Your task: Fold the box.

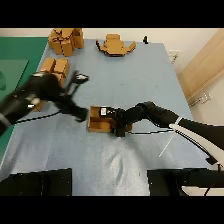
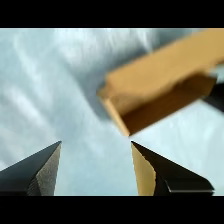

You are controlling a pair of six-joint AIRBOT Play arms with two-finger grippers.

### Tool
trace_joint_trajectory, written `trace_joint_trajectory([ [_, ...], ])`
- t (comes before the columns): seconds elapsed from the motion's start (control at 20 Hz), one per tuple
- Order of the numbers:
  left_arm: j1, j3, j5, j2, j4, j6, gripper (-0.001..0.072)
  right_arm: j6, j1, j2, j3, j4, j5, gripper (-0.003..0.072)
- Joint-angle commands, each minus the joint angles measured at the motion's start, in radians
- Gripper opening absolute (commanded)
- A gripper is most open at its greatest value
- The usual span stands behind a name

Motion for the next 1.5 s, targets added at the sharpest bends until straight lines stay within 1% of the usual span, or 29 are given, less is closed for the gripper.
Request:
trace_joint_trajectory([
  [0.0, 0.256, -0.097, -0.113, 0.159, -0.186, 0.404, 0.069, 0.002, 0.001, -0.001, 0.0, 0.0, -0.004, 0.0538],
  [0.1, 0.384, -0.132, -0.194, 0.187, -0.339, 0.665, 0.0689, 0.002, 0.001, -0.001, 0.0, 0.0, -0.003, 0.0538],
  [0.15, 0.42, -0.155, -0.212, 0.182, -0.378, 0.785, 0.0689, 0.002, 0.001, -0.001, 0.0, 0.0, -0.003, 0.0538],
  [0.2, 0.438, -0.188, -0.203, 0.16, -0.389, 0.877, 0.0689, 0.002, 0.001, -0.001, 0.0, 0.0, -0.004, 0.0538],
  [0.25, 0.434, -0.224, -0.18, 0.126, -0.387, 0.985, 0.0689, 0.002, 0.001, -0.001, 0.0, 0.0, -0.003, 0.0538],
  [0.35, 0.393, -0.299, -0.053, 0.039, -0.403, 1.228, 0.069, 0.001, 0.002, -0.001, 0.0, -0.002, 0.002, 0.0538],
  [0.4, 0.362, -0.319, 0.037, -0.003, -0.431, 1.317, 0.069, 0.002, 0.001, -0.001, 0.0, -0.002, 0.0, 0.0538],
  [0.5, 0.312, -0.318, 0.138, -0.064, -0.507, 1.488, 0.069, 0.002, 0.001, -0.001, 0.0, -0.003, -0.004, 0.0538],
  [0.6, 0.283, -0.316, 0.204, -0.097, -0.578, 1.654, 0.069, 0.002, 0.001, -0.001, 0.0, -0.003, -0.003, 0.0538],
  [0.65, 0.275, -0.312, 0.237, -0.114, -0.592, 1.67, 0.069, 0.002, 0.001, -0.001, 0.0, -0.003, -0.003, 0.0538],
  [0.7, 0.272, -0.304, 0.245, -0.137, -0.593, 1.676, 0.069, 0.002, 0.001, -0.001, 0.0, -0.003, -0.003, 0.0538],
  [0.85, 0.251, -0.294, 0.24, -0.179, -0.631, 1.709, 0.069, 0.003, 0.002, -0.001, 0.0, -0.002, -0.003, 0.0538],
  [0.95, 0.225, -0.292, 0.243, -0.184, -0.639, 1.722, 0.069, 0.003, 0.002, -0.001, 0.0, -0.002, -0.003, 0.0538],
  [1.05, 0.2, -0.29, 0.237, -0.19, -0.675, 1.724, 0.069, 0.003, 0.002, -0.001, 0.0, -0.002, -0.003, 0.0538],
  [1.2, 0.169, -0.29, 0.225, -0.208, -0.683, 1.724, 0.0689, 0.003, 0.002, -0.001, 0.0, -0.002, -0.003, 0.0538],
  [1.45, 0.166, -0.29, 0.233, -0.237, -0.711, 1.704, 0.0689, 0.01, 0.002, -0.001, 0.0, -0.002, -0.003, 0.0538],
])
